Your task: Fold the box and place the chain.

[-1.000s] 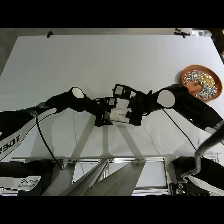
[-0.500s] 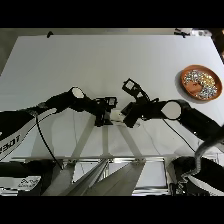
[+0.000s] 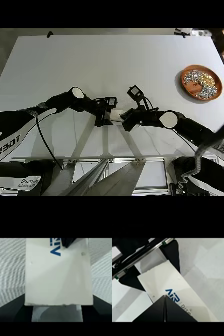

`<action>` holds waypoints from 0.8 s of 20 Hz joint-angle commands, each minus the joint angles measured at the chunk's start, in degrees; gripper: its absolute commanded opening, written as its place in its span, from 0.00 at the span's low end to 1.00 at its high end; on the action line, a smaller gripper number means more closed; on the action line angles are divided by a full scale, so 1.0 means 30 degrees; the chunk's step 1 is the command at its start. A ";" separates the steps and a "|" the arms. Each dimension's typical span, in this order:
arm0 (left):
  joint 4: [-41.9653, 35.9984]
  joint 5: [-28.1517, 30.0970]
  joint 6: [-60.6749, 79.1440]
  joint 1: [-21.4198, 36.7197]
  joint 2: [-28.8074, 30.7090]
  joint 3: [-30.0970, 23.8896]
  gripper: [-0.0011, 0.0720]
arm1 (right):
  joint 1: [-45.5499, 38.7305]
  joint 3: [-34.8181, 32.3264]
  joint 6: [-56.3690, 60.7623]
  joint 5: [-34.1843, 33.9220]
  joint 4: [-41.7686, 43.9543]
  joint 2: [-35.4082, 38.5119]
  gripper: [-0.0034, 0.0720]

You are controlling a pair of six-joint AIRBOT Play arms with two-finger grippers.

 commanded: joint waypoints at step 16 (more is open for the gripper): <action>0.0007 0.0007 0.0000 0.0022 0.0015 0.0007 0.51 | 0.0911 -0.2455 -0.0168 -0.3832 0.0641 0.1224 0.05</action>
